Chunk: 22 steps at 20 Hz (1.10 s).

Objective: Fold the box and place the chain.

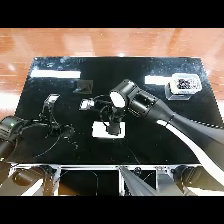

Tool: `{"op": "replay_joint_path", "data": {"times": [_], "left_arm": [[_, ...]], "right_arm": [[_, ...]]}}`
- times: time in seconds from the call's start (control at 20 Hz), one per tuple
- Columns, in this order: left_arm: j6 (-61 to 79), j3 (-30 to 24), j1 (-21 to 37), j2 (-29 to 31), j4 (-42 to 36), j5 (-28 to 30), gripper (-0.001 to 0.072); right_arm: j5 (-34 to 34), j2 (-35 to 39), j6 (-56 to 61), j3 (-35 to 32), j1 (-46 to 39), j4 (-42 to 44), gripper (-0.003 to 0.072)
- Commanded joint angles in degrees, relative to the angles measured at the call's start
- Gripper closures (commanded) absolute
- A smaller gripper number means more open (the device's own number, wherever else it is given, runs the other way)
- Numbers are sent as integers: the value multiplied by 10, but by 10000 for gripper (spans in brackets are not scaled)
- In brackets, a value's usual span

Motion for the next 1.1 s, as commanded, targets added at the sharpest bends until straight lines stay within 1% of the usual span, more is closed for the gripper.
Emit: {"op": "replay_joint_path", "data": {"times": [0.0, 0.15, 0.45, 0.5, 0.55, 0.6, 0.9, 0.95, 1.0, 1.05], "left_arm": [[1, 0, 1, 0, 6, 5, 150], [1, 0, 1, 0, 6, 5, 150], [1, 0, 1, 0, 6, 6, 150], [1, 0, 1, 0, 6, 6, 150], [1, 0, 0, 0, 6, 6, 150], [1, 0, 0, 0, 6, 6, 150], [1, 0, 0, 0, 6, 6, 150], [1, 0, 0, 0, 6, 6, 151], [1, 0, 0, 0, 5, 6, 150], [1, 0, 0, 0, 4, 6, 150]], "right_arm": [[-4, -1, -34, -7, -6, -2, -34], [-16, -2, -35, -9, -11, -6, -34], [-13, -7, -36, -10, -10, -3, -26], [-10, -7, -42, -10, -10, -1, 45], [-9, -7, -43, -10, -10, 1, 215], [-7, -7, -43, -10, -10, 2, 252], [-5, -7, -43, -10, -10, 1, 252], [-6, -7, -42, -10, -10, 0, 279], [-7, -7, -42, -10, -10, 0, 336], [-7, -7, -42, -10, -10, -1, 336]]}}
